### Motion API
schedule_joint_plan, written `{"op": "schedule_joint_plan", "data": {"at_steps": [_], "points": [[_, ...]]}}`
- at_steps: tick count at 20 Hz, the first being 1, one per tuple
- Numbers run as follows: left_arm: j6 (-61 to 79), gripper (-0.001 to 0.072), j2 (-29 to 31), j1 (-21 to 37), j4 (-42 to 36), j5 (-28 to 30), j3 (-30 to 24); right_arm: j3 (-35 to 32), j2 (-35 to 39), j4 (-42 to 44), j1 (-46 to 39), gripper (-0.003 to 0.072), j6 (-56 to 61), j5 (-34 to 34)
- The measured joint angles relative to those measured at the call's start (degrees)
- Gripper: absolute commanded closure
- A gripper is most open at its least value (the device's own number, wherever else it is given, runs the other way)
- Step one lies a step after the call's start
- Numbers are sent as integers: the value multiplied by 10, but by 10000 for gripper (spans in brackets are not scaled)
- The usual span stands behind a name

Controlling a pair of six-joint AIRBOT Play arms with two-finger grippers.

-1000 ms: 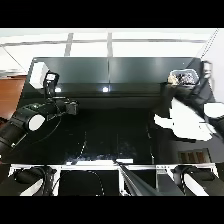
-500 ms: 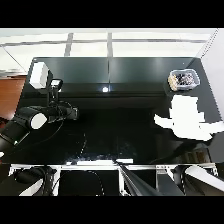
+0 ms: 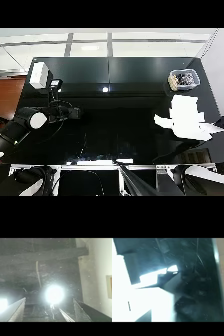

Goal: Fold the box and place the chain.

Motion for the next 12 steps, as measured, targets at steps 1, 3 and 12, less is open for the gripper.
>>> {"op": "schedule_joint_plan", "data": {"at_steps": [1, 3, 12], "points": [[0, 6, 0, 0, -2, 0, 0, 2, 0, 2, 7, 671, -4, 6], [0, 6, 0, 0, -5, 0, 0, 3, 1, 8, 23, 671, -8, 24], [0, 6, -1, -5, -9, 11, 0, -41, 94, 167, 197, 671, 52, 90]]}}
